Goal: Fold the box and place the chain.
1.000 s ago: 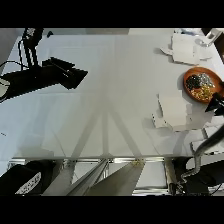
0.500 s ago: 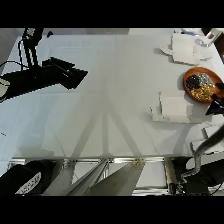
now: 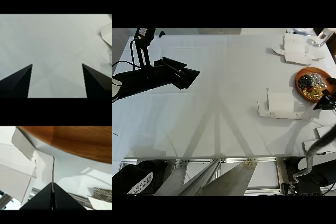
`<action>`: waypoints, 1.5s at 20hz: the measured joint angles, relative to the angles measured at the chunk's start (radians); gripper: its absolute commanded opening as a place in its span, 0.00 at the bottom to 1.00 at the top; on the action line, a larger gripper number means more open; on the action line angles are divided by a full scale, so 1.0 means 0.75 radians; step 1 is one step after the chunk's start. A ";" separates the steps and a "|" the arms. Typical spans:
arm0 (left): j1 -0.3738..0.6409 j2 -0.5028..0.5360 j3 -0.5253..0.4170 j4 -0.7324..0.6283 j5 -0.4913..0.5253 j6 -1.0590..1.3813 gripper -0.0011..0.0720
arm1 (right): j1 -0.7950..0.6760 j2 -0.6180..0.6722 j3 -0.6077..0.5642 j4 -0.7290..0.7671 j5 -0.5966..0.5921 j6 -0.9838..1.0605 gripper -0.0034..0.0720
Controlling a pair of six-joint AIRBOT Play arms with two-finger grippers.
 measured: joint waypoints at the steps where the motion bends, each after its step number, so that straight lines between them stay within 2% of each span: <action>1: 0.000 0.000 0.000 0.000 0.001 -0.001 0.96 | 0.013 0.017 0.000 0.013 0.000 -0.004 0.06; 7: 0.000 0.000 0.000 0.000 0.000 0.000 0.96 | 0.162 0.155 0.000 0.165 -0.054 -0.017 0.06; 12: 0.000 0.000 0.000 0.000 0.001 -0.001 0.96 | 0.410 0.264 0.000 0.245 -0.124 -0.023 0.06; 18: 0.000 0.000 0.000 0.001 0.001 0.000 0.96 | 0.767 0.365 0.000 0.370 -0.296 -0.025 0.06; 24: 0.000 0.000 0.000 0.000 0.000 0.000 0.96 | 1.103 0.419 -0.001 0.488 -0.536 -0.111 0.06; 30: 0.000 0.000 0.000 0.000 0.001 0.000 0.96 | 1.237 0.464 -0.008 0.600 -0.717 -0.306 0.06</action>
